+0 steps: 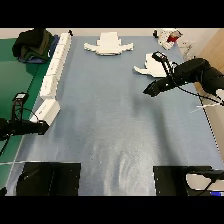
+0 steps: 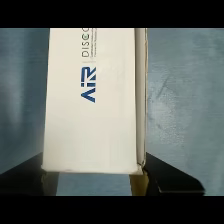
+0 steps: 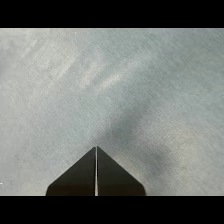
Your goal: Fold the box.
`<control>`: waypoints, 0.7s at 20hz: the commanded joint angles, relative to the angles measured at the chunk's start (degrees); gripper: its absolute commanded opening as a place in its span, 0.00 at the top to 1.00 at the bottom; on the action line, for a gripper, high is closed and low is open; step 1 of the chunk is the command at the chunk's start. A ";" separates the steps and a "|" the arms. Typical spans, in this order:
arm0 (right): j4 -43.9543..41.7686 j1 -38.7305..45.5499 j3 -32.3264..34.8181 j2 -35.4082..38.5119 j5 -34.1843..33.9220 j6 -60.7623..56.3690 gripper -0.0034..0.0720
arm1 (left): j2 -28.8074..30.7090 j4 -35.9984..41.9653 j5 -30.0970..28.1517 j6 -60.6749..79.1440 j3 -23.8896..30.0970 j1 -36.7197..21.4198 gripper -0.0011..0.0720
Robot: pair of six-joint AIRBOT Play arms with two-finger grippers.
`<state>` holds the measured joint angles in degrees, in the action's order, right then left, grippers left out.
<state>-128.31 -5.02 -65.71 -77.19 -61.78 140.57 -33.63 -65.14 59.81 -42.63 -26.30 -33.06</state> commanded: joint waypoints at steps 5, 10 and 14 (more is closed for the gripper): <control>0.00 0.00 -0.04 0.00 0.02 -0.02 0.95 | -8.68 -0.92 -9.64 1.88 0.00 -4.13 0.46; 0.00 0.00 -0.04 0.00 0.02 -0.02 0.95 | -15.26 5.62 -19.74 8.44 -0.11 -4.09 0.46; -0.02 0.00 -0.04 0.00 0.02 -0.02 0.95 | -20.20 11.63 -23.12 15.63 -0.22 -3.69 0.46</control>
<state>-128.31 -5.02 -65.71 -77.19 -61.78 140.57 -50.39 -57.87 40.69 -32.25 -26.39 -37.04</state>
